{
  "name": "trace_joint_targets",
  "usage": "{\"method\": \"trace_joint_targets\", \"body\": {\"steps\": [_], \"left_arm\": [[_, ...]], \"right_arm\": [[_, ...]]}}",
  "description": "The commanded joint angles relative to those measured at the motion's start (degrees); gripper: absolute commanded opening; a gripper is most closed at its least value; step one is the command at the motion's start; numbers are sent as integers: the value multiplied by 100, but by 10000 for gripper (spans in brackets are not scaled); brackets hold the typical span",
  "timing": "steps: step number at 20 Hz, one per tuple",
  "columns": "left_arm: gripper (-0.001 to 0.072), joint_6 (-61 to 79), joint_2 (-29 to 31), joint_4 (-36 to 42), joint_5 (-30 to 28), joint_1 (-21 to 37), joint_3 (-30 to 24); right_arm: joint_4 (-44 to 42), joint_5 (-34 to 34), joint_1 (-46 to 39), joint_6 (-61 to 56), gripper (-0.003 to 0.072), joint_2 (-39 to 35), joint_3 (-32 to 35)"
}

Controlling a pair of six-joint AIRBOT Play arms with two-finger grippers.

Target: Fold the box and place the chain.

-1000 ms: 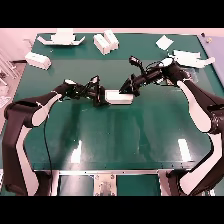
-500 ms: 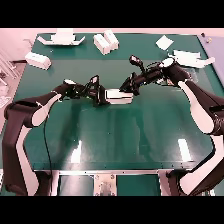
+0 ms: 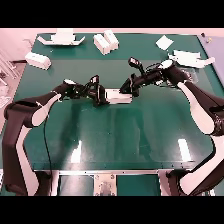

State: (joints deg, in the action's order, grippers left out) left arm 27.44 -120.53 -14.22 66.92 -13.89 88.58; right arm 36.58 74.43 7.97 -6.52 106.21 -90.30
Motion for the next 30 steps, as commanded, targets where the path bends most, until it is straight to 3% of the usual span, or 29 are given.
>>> {"method": "trace_joint_targets", "body": {"steps": [1, 12, 27, 30], "left_arm": [[537, 2, 4, 2, 17, 0, 4], [537, 2, 4, 13, 26, 0, 4], [537, 2, 4, 13, 24, 0, 4], [537, 2, 4, 13, 22, 0, 4]], "right_arm": [[-11, -168, 55, 122, 168, -17, 157], [-98, -695, 133, 313, 158, -256, 168], [-103, -686, 223, 380, 158, -275, 688], [-208, -343, 234, 380, 159, -275, 765]]}}
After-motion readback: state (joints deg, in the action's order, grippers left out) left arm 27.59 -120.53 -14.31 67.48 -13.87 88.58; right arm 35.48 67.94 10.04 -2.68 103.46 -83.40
